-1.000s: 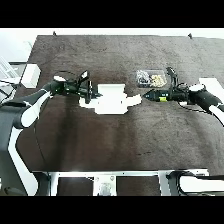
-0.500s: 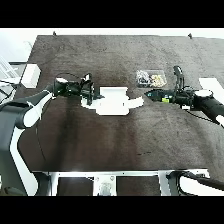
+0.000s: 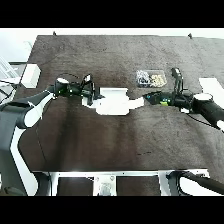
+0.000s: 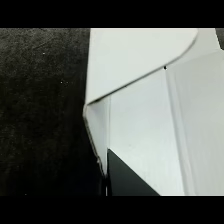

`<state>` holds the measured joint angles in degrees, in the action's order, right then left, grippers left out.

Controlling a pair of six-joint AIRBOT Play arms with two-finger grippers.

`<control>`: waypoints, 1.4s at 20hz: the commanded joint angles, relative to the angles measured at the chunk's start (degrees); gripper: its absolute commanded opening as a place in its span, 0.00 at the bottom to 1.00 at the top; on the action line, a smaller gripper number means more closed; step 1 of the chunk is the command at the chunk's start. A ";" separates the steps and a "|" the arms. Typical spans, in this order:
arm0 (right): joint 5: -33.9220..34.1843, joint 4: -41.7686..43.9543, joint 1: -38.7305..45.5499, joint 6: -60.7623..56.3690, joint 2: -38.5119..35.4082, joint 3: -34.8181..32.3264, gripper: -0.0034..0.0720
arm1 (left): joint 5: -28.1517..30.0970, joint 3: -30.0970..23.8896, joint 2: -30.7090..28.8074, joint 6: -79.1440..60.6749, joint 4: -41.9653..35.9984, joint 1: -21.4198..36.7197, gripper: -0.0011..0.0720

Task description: Fold the box and place the chain.

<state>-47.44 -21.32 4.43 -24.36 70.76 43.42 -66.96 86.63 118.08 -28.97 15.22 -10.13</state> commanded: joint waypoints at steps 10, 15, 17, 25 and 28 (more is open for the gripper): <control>0.11 -9.79 -13.77 29.83 -1.92 -7.37 0.81 | 0.50 0.02 0.02 0.00 -0.28 0.00 0.04; 3.17 -9.81 -16.35 37.64 0.35 -7.54 0.81 | 0.48 0.02 0.02 0.00 -0.33 0.00 0.04; 8.57 -9.81 -19.45 38.58 1.66 -7.54 0.81 | 0.48 0.02 0.00 0.00 -0.31 0.00 0.04; 21.20 -9.40 -25.07 38.58 2.45 -7.48 0.81 | 0.46 0.02 0.02 -0.02 -0.33 0.00 0.04; 23.69 -9.18 -25.05 38.60 3.41 -7.28 0.81 | 0.50 0.02 0.02 0.00 -0.33 0.00 0.04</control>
